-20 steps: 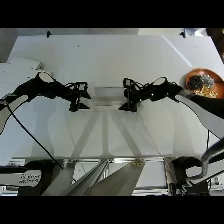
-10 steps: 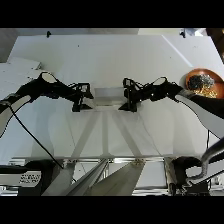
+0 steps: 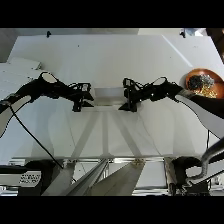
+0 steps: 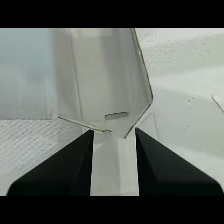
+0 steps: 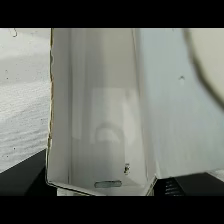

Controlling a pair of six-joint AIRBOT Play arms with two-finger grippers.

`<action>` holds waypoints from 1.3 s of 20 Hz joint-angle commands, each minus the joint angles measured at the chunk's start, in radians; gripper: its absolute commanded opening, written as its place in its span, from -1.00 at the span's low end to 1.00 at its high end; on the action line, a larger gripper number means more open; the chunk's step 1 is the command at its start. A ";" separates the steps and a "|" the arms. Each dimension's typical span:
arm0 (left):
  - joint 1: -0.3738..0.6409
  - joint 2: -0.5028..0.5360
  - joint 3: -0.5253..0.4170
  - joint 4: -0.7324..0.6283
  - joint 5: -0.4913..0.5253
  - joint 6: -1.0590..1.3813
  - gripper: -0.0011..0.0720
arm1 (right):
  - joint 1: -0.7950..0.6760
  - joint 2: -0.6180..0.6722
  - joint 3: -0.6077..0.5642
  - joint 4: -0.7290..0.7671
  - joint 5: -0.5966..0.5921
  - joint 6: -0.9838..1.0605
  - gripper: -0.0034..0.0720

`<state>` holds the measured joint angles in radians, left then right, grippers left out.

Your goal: Fold the box and place the chain.

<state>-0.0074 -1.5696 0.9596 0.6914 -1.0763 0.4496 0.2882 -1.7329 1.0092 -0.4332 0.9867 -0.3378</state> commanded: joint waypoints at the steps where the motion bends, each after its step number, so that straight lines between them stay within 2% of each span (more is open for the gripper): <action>1: -0.001 0.000 0.000 -0.058 0.027 0.000 -0.22 | 0.000 0.000 0.001 0.000 0.000 0.000 0.46; 4: -0.002 0.000 0.000 -0.101 0.028 0.026 -0.22 | 0.000 0.000 0.001 0.000 0.000 0.000 0.46; 11: -0.031 0.000 0.000 -0.100 0.019 0.026 -0.23 | 0.000 0.000 0.001 0.000 0.000 0.000 0.46; 12: -0.032 0.000 0.000 -0.101 0.018 0.026 -0.27 | 0.000 0.000 0.001 0.000 0.000 0.000 0.46; 13: -0.032 0.000 0.000 -0.101 0.018 0.026 -0.48 | 0.000 0.000 0.001 0.000 0.000 0.000 0.46; 14: -0.032 0.000 0.000 -0.100 0.018 0.025 -0.60 | 0.000 0.000 0.001 0.000 0.000 0.000 0.46; 21: -0.032 -0.002 0.000 -0.113 0.022 0.025 -0.59 | 0.000 0.000 0.001 0.000 0.000 0.000 0.46; 22: -0.032 -0.005 0.000 -0.115 0.022 0.025 -0.57 | 0.000 0.000 0.001 0.000 0.000 0.000 0.46; 23: -0.032 -0.010 0.000 -0.115 0.022 0.025 -0.43 | 0.000 0.000 0.001 0.000 0.000 0.000 0.46; 24: -0.032 -0.017 0.000 -0.116 0.022 0.020 -0.11 | 0.000 0.000 0.001 0.000 0.000 0.000 0.46; 25: -0.032 -0.022 0.000 -0.119 0.021 0.018 0.00 | 0.000 0.000 0.001 0.000 0.000 0.000 0.46; 26: -0.032 -0.027 0.000 -0.123 0.017 0.018 0.00 | 0.000 0.000 0.001 0.000 0.000 0.000 0.46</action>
<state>-0.0387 -1.5852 0.9596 0.5758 -1.0554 0.4717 0.2878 -1.7329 1.0096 -0.4343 0.9863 -0.3386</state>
